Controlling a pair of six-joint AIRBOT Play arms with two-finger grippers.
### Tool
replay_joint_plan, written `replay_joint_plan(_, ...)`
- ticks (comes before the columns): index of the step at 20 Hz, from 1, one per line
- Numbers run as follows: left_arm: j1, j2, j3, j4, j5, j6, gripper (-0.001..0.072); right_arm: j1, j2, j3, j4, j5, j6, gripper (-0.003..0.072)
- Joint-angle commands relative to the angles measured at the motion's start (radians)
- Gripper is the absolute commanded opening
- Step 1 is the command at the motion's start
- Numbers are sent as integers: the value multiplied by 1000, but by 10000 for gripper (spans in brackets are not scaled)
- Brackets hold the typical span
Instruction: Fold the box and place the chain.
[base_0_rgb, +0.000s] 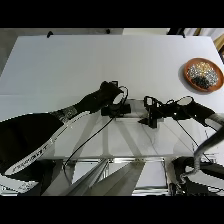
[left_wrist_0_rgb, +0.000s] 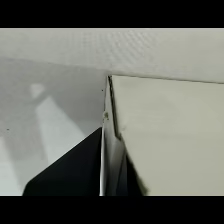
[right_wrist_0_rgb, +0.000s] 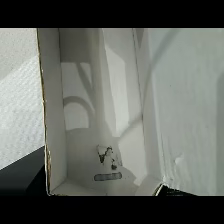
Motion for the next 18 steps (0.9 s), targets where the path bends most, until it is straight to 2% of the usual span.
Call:
replay_joint_plan(1,0,0,0,16,-18,23,152,0,1,0,0,0,-1,451)
replay_joint_plan(3,0,0,0,17,-17,23,130,0,1,0,0,0,-1,451)
replay_joint_plan(7,-2,-22,0,9,-40,44,136,0,1,0,0,0,0,451)
replay_joint_plan(12,-15,-30,0,11,-19,67,130,0,1,0,0,0,0,451)
replay_joint_plan(13,-14,-30,0,11,-19,65,54,0,1,0,0,0,-1,451)
replay_joint_plan(14,-15,-30,0,11,-19,65,13,0,1,0,0,0,-1,451)
replay_joint_plan(18,-15,-30,0,11,-11,64,13,0,1,0,0,0,-1,451)
